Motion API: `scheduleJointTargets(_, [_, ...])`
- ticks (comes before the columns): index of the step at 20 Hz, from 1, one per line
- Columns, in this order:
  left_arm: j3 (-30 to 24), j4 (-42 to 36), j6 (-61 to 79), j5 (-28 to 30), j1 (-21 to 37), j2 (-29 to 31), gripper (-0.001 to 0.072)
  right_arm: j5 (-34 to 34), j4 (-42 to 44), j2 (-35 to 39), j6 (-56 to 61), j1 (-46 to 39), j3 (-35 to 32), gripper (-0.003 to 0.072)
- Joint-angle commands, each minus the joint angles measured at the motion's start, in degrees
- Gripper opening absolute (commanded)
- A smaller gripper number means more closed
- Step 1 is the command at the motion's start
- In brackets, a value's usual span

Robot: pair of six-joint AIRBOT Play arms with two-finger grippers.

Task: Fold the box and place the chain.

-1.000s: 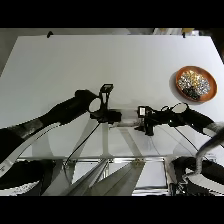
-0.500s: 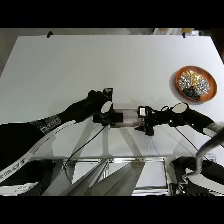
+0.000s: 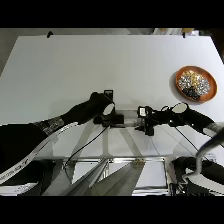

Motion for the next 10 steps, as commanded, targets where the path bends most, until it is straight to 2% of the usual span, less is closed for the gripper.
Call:
scheduleJointTargets(1, [0.07,0.96,-0.17,-0.63,-0.02,0.13,0.0192,0.02,0.24,-0.02,0.15,0.02,-0.02,0.0377])
scheduleJointTargets(3, [0.07,1.46,-0.09,-0.63,-0.28,0.11,0.0182,0.0,0.24,-0.02,0.15,0.02,-0.02,0.0377])
scheduleJointTargets(4, [0.07,1.9,-0.09,-0.63,-0.39,0.11,0.0105,0.02,0.22,0.0,0.15,0.02,-0.02,0.0377])
scheduleJointTargets(6, [0.07,2.16,-0.07,-0.61,-0.63,0.11,0.0014,0.02,0.2,0.0,0.15,0.02,-0.02,0.0377])
scheduleJointTargets(10, [0.07,2.21,-0.07,-0.37,-0.63,0.11,0.0002,0.02,0.2,0.0,0.15,0.02,-0.02,0.0377])
